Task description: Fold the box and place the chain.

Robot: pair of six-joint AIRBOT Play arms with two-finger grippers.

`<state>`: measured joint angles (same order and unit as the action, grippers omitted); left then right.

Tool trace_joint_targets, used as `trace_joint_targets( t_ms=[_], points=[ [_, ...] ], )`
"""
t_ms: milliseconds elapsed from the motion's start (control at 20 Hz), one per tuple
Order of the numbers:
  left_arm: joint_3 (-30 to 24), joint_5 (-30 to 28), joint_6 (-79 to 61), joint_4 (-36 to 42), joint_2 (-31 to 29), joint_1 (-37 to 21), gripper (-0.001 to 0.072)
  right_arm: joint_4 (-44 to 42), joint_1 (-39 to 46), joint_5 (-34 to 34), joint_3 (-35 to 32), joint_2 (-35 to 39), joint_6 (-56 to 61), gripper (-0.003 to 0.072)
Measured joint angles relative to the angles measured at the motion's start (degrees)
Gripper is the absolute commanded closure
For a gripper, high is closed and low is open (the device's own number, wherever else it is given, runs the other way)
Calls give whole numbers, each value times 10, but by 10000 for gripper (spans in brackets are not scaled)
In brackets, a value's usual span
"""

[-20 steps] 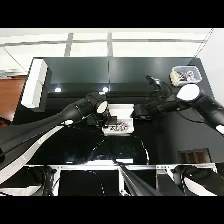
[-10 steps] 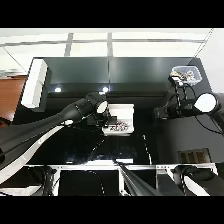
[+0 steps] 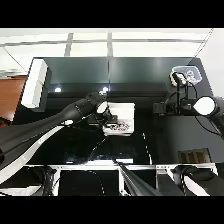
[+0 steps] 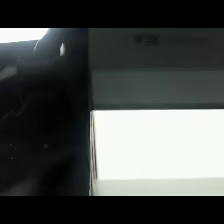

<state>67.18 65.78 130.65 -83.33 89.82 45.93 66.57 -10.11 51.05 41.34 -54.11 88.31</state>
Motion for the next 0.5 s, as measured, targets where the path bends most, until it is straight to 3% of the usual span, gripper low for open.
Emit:
trace_joint_targets(
  t_ms=[300, 500],
  points=[
    [-8, 21, -42, -58, -93, 18, 142, -1, 0, 1, -1, 0, 0, 465],
    [-89, 18, -60, -133, -217, -10, 142, 1, 0, 2, -1, 0, 0, 464]
  ],
)
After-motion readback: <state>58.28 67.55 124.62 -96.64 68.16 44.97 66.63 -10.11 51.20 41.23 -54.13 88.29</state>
